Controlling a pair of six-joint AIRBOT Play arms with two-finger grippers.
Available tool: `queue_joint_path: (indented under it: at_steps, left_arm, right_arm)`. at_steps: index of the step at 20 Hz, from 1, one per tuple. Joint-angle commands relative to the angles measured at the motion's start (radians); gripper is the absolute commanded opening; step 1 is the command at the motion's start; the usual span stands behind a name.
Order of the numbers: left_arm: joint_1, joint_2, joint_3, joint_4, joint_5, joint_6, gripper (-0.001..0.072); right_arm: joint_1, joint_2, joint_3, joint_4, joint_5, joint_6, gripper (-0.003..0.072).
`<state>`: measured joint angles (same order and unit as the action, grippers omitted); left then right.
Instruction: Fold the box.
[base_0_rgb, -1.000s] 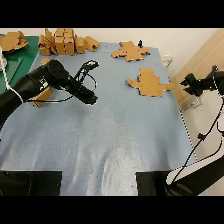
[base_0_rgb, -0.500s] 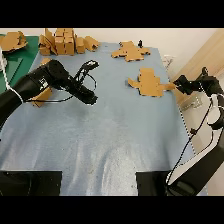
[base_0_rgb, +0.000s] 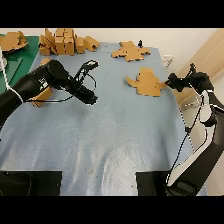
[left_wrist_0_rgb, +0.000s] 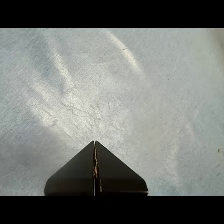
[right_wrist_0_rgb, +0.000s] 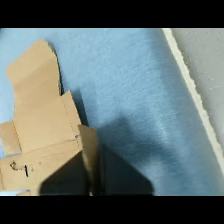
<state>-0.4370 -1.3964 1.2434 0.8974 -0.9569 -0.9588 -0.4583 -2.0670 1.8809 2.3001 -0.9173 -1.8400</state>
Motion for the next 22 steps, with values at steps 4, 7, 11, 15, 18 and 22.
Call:
queue_joint_path:
  at_steps: [4, 7, 11, 15, 18, 22]
  left_arm:
    - [0.000, 0.000, 0.000, 0.000, 0.000, 0.000, 0.0011]
    - [0.000, 0.000, 0.000, 0.000, 0.000, 0.000, 0.0011]
    - [0.000, 0.000, 0.000, 0.000, 0.000, 0.000, 0.0010]
    - [0.000, 0.000, 0.000, 0.000, 0.000, 0.000, 0.0011]
    - [0.000, 0.000, 0.000, 0.001, 0.000, 0.000, 0.0011]
    - [0.000, 0.000, 0.000, 0.000, 0.000, 0.000, 0.0011]
  right_arm:
    - [0.035, 0.009, 0.004, 0.009, -0.225, -0.055, -0.0003]
    - [0.097, 0.037, -0.014, 0.010, -0.312, -0.053, -0.0003]
    - [0.191, 0.167, -0.179, 0.008, -0.244, -0.054, -0.0003]
    - [0.257, 0.370, -0.462, 0.010, -0.092, -0.085, -0.0004]
    - [0.338, 0.514, -0.720, 0.026, 0.055, -0.117, -0.0003]
    - [0.506, 0.648, -1.023, 0.098, 0.232, -0.114, -0.0002]
